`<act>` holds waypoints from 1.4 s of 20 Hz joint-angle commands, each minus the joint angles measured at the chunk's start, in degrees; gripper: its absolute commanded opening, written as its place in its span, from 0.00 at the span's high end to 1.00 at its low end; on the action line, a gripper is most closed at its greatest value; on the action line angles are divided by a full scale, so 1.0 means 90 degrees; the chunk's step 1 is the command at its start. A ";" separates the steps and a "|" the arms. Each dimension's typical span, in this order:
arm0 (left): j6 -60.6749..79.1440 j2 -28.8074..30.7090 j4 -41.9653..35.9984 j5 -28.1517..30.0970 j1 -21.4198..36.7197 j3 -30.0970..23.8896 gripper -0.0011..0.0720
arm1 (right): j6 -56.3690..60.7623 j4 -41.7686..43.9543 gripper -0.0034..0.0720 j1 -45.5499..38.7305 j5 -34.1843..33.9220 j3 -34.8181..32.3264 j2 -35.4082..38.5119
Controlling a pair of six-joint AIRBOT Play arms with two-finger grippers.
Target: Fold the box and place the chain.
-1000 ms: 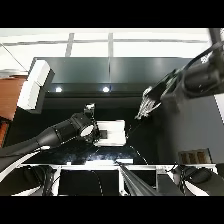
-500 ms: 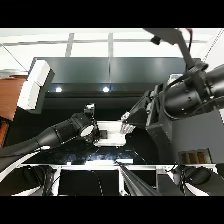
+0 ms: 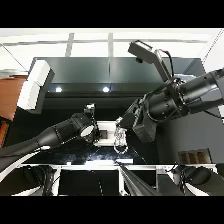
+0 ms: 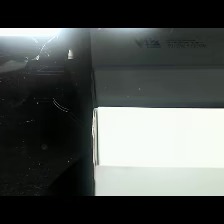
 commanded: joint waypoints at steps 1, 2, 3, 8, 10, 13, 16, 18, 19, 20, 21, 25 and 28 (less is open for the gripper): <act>0.0000 0.0000 0.0002 -0.0012 -0.0002 0.0002 0.95 | -0.0066 -0.0007 0.92 -0.0041 -0.0148 -0.0112 -0.0002; 0.0000 0.0000 0.0002 -0.0015 -0.0002 0.0002 0.95 | -0.0066 -0.0002 0.92 -0.0095 -0.0131 -0.0109 -0.0002; 0.0002 0.0000 0.0005 -0.0015 -0.0002 0.0002 0.95 | -0.0066 0.0027 0.92 -0.0175 -0.0119 -0.0109 -0.0002; 0.0034 0.0000 0.0007 -0.0010 -0.0002 0.0002 0.95 | -0.0211 0.0508 0.92 -0.0729 -0.0061 -0.0095 -0.0002; 0.0032 0.0000 0.0007 -0.0010 -0.0002 0.0002 0.95 | -0.0308 0.0869 0.92 -0.0923 -0.0039 -0.0068 0.0000; 0.0034 0.0000 0.0007 -0.0010 -0.0002 0.0002 0.95 | -0.0406 0.1124 0.92 -0.1105 -0.0061 -0.0007 0.0000; 0.0034 0.0000 0.0007 -0.0010 -0.0002 0.0002 0.95 | -0.0449 0.1171 0.92 -0.1110 -0.0095 -0.0007 0.0000; 0.0032 0.0000 0.0007 -0.0010 -0.0002 0.0002 0.95 | -0.0495 0.1188 0.92 -0.1110 -0.0199 -0.0007 0.0000; 0.0034 0.0000 0.0007 -0.0012 -0.0002 0.0002 0.95 | -0.0522 0.1202 0.92 -0.1112 -0.0284 -0.0007 0.0000; 0.0044 0.0000 0.0007 -0.0012 -0.0002 0.0002 0.95 | -0.0525 0.1205 0.92 -0.1112 -0.0362 0.0002 0.0000; 0.0044 0.0000 0.0007 -0.0012 -0.0002 0.0002 0.95 | -0.0522 0.1212 0.92 -0.1127 -0.0418 0.0002 0.0000; 0.0041 0.0000 0.0007 -0.0012 -0.0002 0.0002 0.95 | -0.0527 0.1207 0.92 -0.1129 -0.0512 0.0002 0.0000; 0.0041 0.0000 0.0007 -0.0012 -0.0002 0.0002 0.95 | -0.0520 0.1027 0.92 -0.1129 -0.0430 0.0000 -0.0002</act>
